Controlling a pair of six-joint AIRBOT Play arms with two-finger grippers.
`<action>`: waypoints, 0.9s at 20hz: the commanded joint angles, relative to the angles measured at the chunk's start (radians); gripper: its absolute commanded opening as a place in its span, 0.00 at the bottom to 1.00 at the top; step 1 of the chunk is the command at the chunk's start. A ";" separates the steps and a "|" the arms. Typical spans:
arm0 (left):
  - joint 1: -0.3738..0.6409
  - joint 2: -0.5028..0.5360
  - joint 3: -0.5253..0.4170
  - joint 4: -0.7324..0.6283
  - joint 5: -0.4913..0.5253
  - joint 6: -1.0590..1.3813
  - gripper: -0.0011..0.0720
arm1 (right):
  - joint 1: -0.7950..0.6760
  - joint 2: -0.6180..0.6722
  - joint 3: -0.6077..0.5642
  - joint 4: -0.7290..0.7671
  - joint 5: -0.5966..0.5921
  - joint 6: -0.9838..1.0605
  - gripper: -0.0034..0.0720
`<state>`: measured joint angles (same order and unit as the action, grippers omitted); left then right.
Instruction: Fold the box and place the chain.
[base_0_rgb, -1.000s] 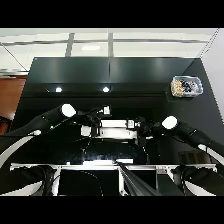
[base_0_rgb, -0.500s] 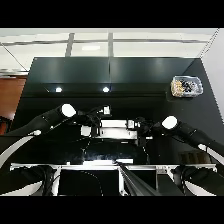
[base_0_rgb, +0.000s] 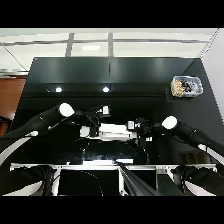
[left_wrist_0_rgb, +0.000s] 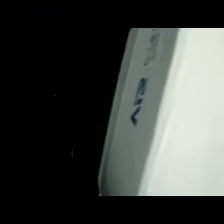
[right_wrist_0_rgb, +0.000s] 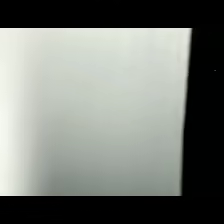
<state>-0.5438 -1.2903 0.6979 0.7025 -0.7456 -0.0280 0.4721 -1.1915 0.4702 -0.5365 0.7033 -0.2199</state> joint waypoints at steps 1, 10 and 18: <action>0.003 0.088 0.001 0.137 -0.082 -0.152 0.58 | 0.000 0.000 0.000 0.000 0.006 0.002 0.69; 0.003 0.335 -0.001 0.450 -0.473 -0.727 0.18 | 0.001 0.000 0.000 0.000 0.003 0.001 0.69; -0.010 0.305 -0.136 -0.207 -0.029 -0.471 0.06 | 0.001 0.000 0.000 0.001 0.004 0.002 0.31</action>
<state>-0.5484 -0.9737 0.6056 0.7307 -1.0065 -0.6029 0.4728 -1.1915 0.4702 -0.5362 0.7074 -0.2184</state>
